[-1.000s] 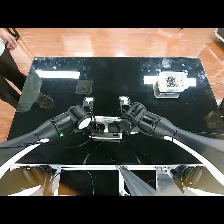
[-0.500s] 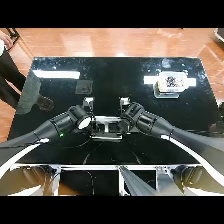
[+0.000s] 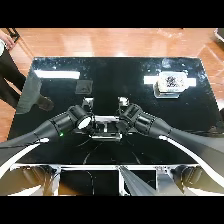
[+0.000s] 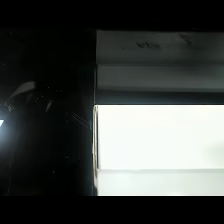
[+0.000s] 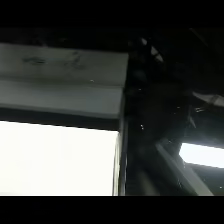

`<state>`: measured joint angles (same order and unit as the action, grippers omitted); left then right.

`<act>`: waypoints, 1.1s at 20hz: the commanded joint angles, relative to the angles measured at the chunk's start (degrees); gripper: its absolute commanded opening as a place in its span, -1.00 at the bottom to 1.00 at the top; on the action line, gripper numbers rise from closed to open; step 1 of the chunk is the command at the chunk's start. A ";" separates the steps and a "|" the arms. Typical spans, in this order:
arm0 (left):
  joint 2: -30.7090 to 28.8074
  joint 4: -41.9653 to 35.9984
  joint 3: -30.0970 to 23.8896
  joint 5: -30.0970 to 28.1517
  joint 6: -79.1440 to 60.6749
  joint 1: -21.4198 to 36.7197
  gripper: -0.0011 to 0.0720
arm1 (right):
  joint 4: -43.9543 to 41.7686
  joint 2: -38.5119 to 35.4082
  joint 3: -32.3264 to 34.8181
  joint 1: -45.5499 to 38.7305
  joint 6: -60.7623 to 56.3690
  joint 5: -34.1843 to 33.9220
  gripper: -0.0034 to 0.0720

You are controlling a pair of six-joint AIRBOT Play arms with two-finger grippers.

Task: Fold the box and place the chain.

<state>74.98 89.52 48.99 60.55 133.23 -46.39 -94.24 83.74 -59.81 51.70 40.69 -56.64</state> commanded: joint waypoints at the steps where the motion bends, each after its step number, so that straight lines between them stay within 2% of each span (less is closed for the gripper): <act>1: 0.00 -0.07 0.04 0.17 0.02 -0.02 -0.91 | -0.02 -2.40 -0.52 0.07 3.10 -1.42 0.71; 4: 0.00 -0.22 0.04 0.17 0.02 -0.02 -0.91 | -1.75 -8.81 -0.52 -0.20 14.27 -9.73 0.71; 7: 0.00 -0.28 0.04 0.17 0.02 -0.02 -0.91 | -0.09 -18.21 -0.52 -1.18 19.32 -18.10 0.71; 10: 0.00 -0.46 0.04 0.17 0.04 -0.02 -0.91 | 5.57 -26.82 -0.52 -6.21 20.85 -23.43 0.71; 12: 0.00 -1.20 0.04 0.66 0.02 -0.02 -0.91 | 10.36 -30.69 -0.52 -11.85 21.77 -24.46 0.71; 15: 0.00 -1.29 0.04 1.07 0.02 -0.02 -0.91 | 16.72 -31.65 -0.42 -22.86 23.93 -22.23 0.71; 17: 0.00 -1.29 0.04 1.01 0.02 -0.02 -0.91 | 16.74 -30.86 -0.39 -30.97 24.06 -14.82 0.71; 19: 0.00 -1.29 0.04 0.85 0.02 -0.02 -0.91 | 14.43 -27.89 -0.42 -38.88 23.85 -8.02 0.71; 22: 0.00 -1.33 0.04 0.83 0.02 -0.02 -0.91 | 6.27 -19.17 -2.51 -48.76 23.91 -1.64 0.71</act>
